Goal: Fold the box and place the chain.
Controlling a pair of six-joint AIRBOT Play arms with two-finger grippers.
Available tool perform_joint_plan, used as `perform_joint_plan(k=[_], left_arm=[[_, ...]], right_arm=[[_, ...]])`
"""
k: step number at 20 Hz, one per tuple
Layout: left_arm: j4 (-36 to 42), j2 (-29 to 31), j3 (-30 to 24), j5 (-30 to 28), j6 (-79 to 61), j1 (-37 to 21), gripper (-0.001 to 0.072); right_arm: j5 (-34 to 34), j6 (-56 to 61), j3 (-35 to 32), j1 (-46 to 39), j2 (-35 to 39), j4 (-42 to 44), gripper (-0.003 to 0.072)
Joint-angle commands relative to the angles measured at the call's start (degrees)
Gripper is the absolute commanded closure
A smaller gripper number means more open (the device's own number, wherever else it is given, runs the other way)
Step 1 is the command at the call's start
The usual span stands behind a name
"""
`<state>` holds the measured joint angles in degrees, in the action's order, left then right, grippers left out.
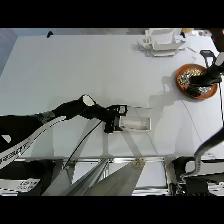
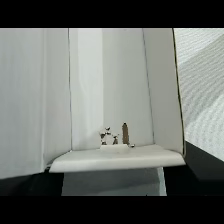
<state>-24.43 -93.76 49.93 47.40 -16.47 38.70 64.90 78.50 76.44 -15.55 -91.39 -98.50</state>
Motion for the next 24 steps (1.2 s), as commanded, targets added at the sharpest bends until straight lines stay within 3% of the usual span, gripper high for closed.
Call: perform_joint_plan(k=[1,7,8,11,15,19,24], left_arm=[[0.0,0.0,0.0,0.0,0.0,0.0,0.07],[0.0,0.0,0.0,0.0,0.0,0.0,0.07],[0.0,0.0,0.0,0.0,0.0,0.0,0.07],[0.0,0.0,0.0,0.0,0.0,0.0,0.07],[0.0,0.0,0.0,0.0,0.0,0.0,0.07],[0.0,0.0,0.0,0.0,0.0,0.0,0.07],[0.0,0.0,0.0,0.0,0.0,0.0,0.07]], right_arm=[[0.4,-1.2,0.2,-0.2,-1.3,-0.7,0.046],[1.7,-2.5,0.1,-0.2,-3.0,-0.7,0.0477],[1.7,-2.6,0.1,-0.2,-3.1,-0.7,0.0561],[1.7,-2.6,0.2,-0.2,-3.4,-0.7,0.0658],[4.2,-4.1,0.2,-0.2,-1.9,-0.7,0.0669],[5.3,-4.0,0.2,-0.2,5.8,0.7,0.0669],[6.1,-5.6,0.2,-0.2,21.6,10.2,0.067]])
